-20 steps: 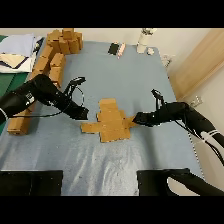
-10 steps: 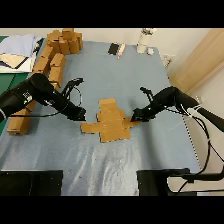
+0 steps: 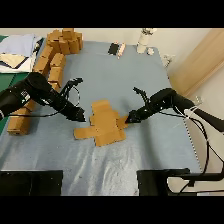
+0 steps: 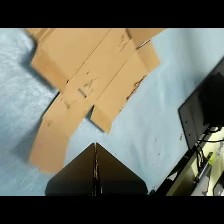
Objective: Fold the box.
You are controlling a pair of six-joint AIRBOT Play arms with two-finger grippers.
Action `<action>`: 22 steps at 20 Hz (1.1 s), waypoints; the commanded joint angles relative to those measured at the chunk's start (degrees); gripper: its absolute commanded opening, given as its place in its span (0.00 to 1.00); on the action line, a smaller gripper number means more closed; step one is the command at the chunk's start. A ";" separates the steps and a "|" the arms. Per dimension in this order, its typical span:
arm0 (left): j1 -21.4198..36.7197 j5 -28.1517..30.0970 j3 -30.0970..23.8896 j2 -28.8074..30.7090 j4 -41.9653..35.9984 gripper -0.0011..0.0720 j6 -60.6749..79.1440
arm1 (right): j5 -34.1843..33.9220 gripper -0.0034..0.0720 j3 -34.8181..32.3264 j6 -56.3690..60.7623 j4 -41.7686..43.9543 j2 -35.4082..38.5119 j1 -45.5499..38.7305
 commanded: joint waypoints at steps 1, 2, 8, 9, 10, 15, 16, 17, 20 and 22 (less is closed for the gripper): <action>0.48 -0.92 -0.02 -0.02 -2.58 0.30 3.65 | 7.65 0.05 -9.16 -3.04 4.35 8.41 3.28; 0.52 -0.55 -0.15 -0.04 -2.56 0.63 3.65 | 10.67 0.05 -12.87 -2.93 4.57 11.98 4.90; 4.57 2.56 -1.88 -0.07 0.87 0.65 3.56 | 23.67 0.05 -29.09 3.34 4.98 30.16 13.77; 6.01 3.17 -3.15 -0.13 0.50 0.69 3.58 | 24.83 0.05 -30.60 4.48 4.83 32.41 14.58; 7.13 4.26 -4.61 -0.35 -0.20 0.68 3.72 | 25.35 0.05 -31.56 5.40 4.76 34.01 14.93; 7.91 4.98 -8.09 -7.08 -10.69 0.68 11.56 | 25.18 0.05 -32.46 7.30 4.52 36.48 15.02; 7.91 4.98 -8.09 -8.83 -14.88 0.68 14.53 | 24.81 0.05 -32.44 7.32 4.52 36.48 15.02; 7.91 4.96 -8.09 -10.32 -19.04 0.68 17.38 | 24.33 0.05 -32.44 7.58 4.52 36.48 15.02; 7.91 3.82 -8.00 -14.19 -30.38 0.68 25.38 | 23.89 0.05 -32.44 7.69 4.50 36.46 15.02; 7.91 4.04 -6.84 -16.63 -32.33 0.68 26.80 | 23.69 0.05 -32.44 7.74 4.52 36.46 15.02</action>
